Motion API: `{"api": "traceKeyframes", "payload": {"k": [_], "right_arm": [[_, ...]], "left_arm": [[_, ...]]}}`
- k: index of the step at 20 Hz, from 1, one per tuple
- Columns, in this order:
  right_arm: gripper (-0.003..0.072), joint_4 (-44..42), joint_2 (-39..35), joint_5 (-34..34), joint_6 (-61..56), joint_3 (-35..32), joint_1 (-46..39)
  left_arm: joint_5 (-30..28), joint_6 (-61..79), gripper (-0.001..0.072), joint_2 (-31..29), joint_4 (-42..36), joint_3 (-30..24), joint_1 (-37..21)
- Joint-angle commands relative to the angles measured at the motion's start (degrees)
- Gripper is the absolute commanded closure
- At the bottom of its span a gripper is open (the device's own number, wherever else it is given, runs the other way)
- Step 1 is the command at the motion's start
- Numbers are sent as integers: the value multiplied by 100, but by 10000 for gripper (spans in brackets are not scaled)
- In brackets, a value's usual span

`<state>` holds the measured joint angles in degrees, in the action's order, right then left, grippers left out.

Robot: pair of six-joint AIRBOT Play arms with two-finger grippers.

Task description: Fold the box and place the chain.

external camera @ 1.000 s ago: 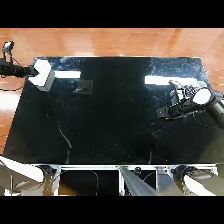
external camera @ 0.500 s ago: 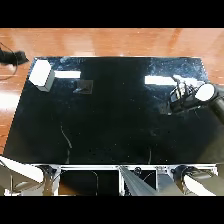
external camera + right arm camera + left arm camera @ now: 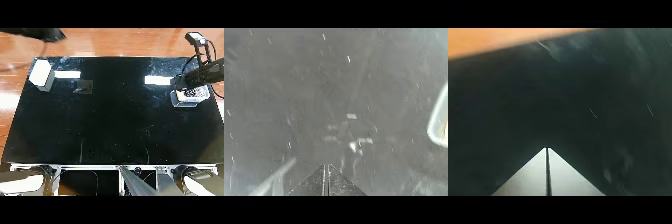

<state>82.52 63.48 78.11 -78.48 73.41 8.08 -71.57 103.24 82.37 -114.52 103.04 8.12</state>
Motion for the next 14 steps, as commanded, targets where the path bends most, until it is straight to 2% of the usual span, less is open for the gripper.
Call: {"api": "traceKeyframes", "payload": {"k": [1,3,5,7,9,14], "right_arm": [[647,55,-157,354,-22,-264,22],[647,70,-459,66,-144,-931,7],[647,114,-721,-306,-337,-1705,7],[647,146,-723,-730,-535,-2168,7],[648,221,-721,-929,-669,-2323,7],[649,216,-723,-898,-664,-2323,9]], "left_arm": [[474,-531,690,-1440,1130,-2026,1364],[1226,-1137,689,-2387,1176,-3716,1602],[1611,-1552,690,-3112,1174,-5123,1655],[1853,-1825,690,-3469,1207,-6089,1635],[1958,-2041,690,-3493,1200,-6459,1652],[2243,-2035,689,-3475,1401,-6393,1521]]}}
